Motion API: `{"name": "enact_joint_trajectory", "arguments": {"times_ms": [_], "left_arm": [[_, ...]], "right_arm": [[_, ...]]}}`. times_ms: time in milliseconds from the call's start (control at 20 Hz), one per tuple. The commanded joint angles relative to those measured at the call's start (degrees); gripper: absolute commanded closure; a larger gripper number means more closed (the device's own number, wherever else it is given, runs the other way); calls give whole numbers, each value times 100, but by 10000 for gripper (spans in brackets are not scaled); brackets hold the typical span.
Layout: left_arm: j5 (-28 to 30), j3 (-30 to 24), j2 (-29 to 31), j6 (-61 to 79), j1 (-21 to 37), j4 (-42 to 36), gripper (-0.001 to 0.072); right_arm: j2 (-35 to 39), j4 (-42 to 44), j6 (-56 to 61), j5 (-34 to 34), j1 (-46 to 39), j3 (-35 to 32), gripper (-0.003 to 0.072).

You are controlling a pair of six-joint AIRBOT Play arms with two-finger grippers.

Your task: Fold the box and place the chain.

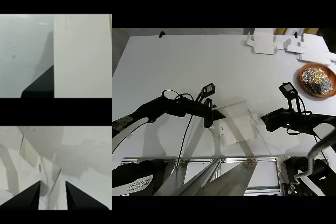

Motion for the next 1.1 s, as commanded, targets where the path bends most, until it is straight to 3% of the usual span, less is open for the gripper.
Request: {"name": "enact_joint_trajectory", "arguments": {"times_ms": [0,150,450,750,1050], "left_arm": [[109,4,400,-376,-238,1353,704],[507,7,474,-896,-654,2114,704],[1429,251,444,-1390,-1051,2240,706],[715,1209,-433,-2758,-1047,2938,706],[916,1226,-710,-2343,-1099,2889,700]], "right_arm": [[9,-411,-120,850,4,514,338],[9,-627,-120,1123,4,540,338],[7,-1156,-177,1019,4,540,339],[-4,-1110,-164,807,4,538,343],[-4,-1102,-164,807,4,538,348]]}}
